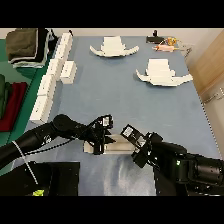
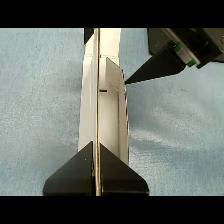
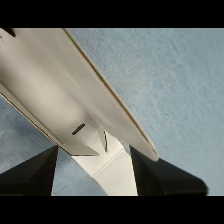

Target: Fold the box.

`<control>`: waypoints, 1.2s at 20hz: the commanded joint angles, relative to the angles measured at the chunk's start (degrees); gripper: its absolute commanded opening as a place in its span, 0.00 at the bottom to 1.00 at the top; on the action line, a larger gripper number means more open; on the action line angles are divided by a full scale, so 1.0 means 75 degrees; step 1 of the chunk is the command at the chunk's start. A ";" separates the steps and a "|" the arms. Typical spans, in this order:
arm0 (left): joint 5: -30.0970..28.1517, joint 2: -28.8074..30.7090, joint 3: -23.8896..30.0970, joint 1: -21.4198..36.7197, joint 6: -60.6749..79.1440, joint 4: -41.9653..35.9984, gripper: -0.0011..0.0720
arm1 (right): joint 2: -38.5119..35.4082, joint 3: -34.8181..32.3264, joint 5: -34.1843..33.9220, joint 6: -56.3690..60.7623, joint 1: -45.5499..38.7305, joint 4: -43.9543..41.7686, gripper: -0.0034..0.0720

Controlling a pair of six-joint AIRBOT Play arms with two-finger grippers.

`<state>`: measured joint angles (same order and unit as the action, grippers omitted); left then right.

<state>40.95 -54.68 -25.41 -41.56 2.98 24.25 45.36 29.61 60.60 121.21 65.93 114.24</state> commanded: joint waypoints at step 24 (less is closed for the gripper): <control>0.0000 0.0003 0.0006 -0.0003 0.0003 0.0000 0.04 | 0.0807 -0.0466 -0.0519 -1.2820 -0.6129 -0.8687 0.99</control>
